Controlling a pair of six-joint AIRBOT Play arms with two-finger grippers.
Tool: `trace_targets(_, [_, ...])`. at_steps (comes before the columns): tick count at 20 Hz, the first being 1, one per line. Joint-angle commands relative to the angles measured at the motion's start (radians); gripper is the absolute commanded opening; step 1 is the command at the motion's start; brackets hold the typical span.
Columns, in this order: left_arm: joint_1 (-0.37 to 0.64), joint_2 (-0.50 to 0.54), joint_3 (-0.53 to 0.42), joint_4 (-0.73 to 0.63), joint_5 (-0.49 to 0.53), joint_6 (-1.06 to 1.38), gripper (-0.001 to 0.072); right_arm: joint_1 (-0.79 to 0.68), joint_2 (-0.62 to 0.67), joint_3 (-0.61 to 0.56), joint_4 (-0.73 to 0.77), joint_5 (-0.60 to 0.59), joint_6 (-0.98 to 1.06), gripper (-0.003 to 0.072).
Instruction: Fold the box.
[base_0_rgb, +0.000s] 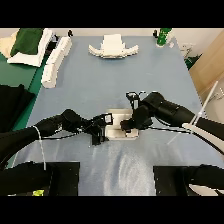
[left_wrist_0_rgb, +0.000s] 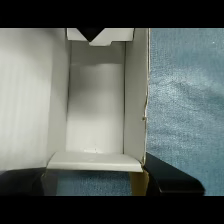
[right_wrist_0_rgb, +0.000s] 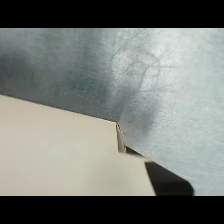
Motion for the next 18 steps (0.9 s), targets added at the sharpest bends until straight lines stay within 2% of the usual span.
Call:
trace_targets(1, [0.0,0.001,0.0,0.0,0.0,0.0,0.043,0.033,-0.066,0.031,-0.057,-0.044,0.123,0.0513])
trace_targets(4, [0.0,0.001,0.0,0.0,0.0,0.0,0.0429,0.033,-0.08,0.03,-0.067,-0.06,0.169,0.0489])
trace_targets(5, [0.0,0.001,0.0,0.0,0.0,0.0,0.043,0.033,-0.08,0.03,-0.074,-0.06,0.18,0.0401])
trace_targets(6, [0.0,0.001,0.0,0.0,0.0,0.0,0.043,0.033,-0.08,0.03,-0.086,-0.06,0.192,0.0368])
trace_targets(7, [0.0,0.001,0.0,0.0,0.0,0.0,0.043,0.033,-0.08,0.031,-0.095,-0.061,0.197,0.0289])
trace_targets(9, [0.0,0.001,0.0,0.0,0.0,0.0,0.043,0.033,-0.08,0.031,-0.098,-0.061,0.197,0.0064])
trace_targets(10, [0.0,0.001,0.0,0.0,0.0,0.0,0.043,0.033,-0.08,0.03,-0.098,-0.061,0.197,0.0005])
trace_targets(16, [0.0,0.001,0.0,0.0,0.0,0.0,0.043,0.033,-0.08,0.031,-0.086,-0.063,0.187,0.0009])
trace_targets(17, [0.0,0.001,0.0,0.0,0.0,0.0,0.043,0.033,-0.077,0.031,-0.081,-0.067,0.17,0.0132])
trace_targets(18, [0.0,0.001,0.0,0.0,0.0,0.0,0.043,0.033,-0.071,0.031,-0.079,-0.072,0.163,0.0303])
